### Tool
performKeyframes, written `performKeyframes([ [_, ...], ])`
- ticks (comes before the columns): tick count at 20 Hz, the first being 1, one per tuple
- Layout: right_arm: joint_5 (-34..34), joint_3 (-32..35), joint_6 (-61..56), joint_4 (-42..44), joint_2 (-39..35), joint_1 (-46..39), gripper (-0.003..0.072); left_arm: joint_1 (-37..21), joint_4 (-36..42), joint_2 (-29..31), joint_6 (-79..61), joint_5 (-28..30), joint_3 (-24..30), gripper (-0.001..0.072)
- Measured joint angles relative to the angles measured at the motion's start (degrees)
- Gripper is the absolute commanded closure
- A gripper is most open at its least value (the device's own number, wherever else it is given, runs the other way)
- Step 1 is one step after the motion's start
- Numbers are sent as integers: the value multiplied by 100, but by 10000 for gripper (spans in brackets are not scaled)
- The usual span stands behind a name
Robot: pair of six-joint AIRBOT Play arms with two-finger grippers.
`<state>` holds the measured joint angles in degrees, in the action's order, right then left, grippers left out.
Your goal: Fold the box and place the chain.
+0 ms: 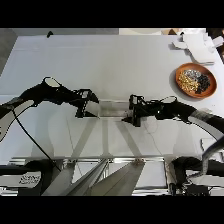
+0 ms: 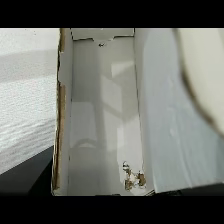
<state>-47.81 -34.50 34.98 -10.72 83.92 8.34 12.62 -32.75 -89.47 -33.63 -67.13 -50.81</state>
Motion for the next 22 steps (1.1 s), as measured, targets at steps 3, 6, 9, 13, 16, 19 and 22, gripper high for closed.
performKeyframes([
  [3, 0, 0, 2, 0, -2, 0, 183, 2, 118, -28, 98, -105, -2, -8],
  [6, 2, 0, 4, -20, 0, 0, 183, 46, 232, -42, 278, -203, 0, -8],
  [9, -2, 0, 9, -24, -2, 0, 183, 118, 214, -66, 474, -256, -2, -7],
  [13, -4, 0, 0, 7, -2, 0, 183, 157, 144, -125, 634, -264, 0, -5],
  [16, -2, 0, 0, 7, 0, 2, 183, 162, 127, -142, 688, -247, 0, -5],
  [19, 4, 0, -2, 7, 0, 0, 183, 162, 111, -155, 866, -175, 0, -5],
  [22, 4, 0, 0, 7, 0, 0, 183, 166, 146, -210, 1005, 0, 0, -5],
])
